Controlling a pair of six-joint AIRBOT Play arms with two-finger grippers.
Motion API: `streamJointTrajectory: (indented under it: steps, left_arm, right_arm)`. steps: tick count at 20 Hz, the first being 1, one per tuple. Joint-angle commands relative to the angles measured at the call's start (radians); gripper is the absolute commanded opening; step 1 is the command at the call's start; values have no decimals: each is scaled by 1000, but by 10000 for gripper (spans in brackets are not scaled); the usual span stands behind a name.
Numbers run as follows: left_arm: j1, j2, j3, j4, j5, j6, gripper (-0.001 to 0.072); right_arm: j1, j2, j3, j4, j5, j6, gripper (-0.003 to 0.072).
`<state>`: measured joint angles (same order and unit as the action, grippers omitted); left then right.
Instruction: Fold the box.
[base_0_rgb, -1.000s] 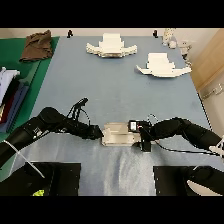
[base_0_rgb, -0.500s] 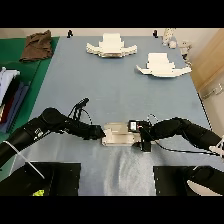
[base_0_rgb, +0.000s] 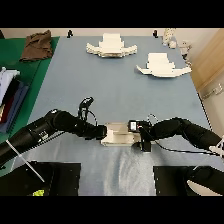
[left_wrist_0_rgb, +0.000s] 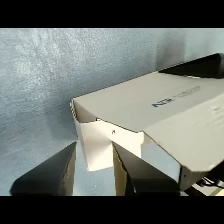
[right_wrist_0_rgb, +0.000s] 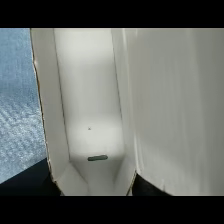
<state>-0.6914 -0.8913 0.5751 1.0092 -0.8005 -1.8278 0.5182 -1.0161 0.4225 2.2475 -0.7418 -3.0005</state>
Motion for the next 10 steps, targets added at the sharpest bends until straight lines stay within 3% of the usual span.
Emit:
streamJointTrajectory:
  steps: [1, 6, 10]
  left_arm:
    - [-50, -19, 19, 71, 14, -131, 367]
    - [-113, -98, 64, 85, 15, -185, 367]
    - [-156, -174, 141, 220, -54, -332, 367]
  right_arm:
    - [0, -1, 0, 0, 0, 0, 444]
    - [0, -1, 0, 0, 0, 0, 443]
    - [0, -1, 0, 0, 0, 0, 443]
